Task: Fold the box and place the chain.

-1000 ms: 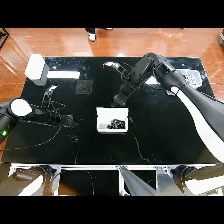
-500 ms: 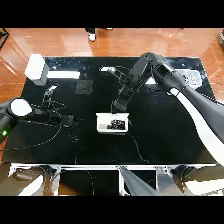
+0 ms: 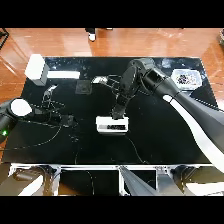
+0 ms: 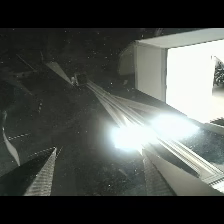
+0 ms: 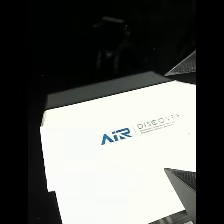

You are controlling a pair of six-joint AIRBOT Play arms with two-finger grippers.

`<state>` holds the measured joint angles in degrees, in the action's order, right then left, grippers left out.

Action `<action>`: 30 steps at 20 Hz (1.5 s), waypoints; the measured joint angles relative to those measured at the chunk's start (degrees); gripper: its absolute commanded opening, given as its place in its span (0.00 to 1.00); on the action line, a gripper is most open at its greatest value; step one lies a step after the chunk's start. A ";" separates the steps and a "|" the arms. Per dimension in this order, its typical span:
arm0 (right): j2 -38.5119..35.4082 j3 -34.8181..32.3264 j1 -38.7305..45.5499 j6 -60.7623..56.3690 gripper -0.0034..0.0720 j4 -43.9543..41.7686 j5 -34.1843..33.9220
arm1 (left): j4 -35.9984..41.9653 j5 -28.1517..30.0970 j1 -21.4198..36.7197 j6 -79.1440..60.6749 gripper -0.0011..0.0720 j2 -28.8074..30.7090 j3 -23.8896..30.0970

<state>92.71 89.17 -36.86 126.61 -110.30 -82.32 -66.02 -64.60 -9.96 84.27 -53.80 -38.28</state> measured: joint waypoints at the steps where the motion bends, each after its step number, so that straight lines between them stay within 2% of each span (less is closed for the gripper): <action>1: -0.37 0.00 -0.33 -0.22 0.96 0.83 -0.04 | -0.02 0.00 0.00 0.07 0.89 0.00 0.00; 4: -1.53 -0.55 -0.83 -0.37 0.96 2.29 -0.61 | -0.17 -0.02 0.24 0.15 0.89 0.00 0.00; 7: -4.68 -4.17 -0.94 -0.26 0.96 3.08 -0.20 | -0.39 -0.35 1.92 0.15 0.89 0.00 0.00; 12: -7.98 -9.31 -1.84 0.81 0.97 4.44 4.57 | -0.63 -0.48 4.70 0.15 0.89 0.00 0.00; 24: -8.28 -12.70 -7.15 -1.60 0.97 5.33 7.87 | -2.19 -0.55 8.72 -0.13 0.89 0.00 0.00; 30: -8.28 -14.78 -9.16 -5.14 0.97 9.99 10.69 | -2.29 -0.55 8.94 -0.24 0.89 0.00 0.00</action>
<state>84.42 74.39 -46.02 121.47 -100.31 -71.64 -68.31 -65.14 -1.02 84.03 -53.80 -38.28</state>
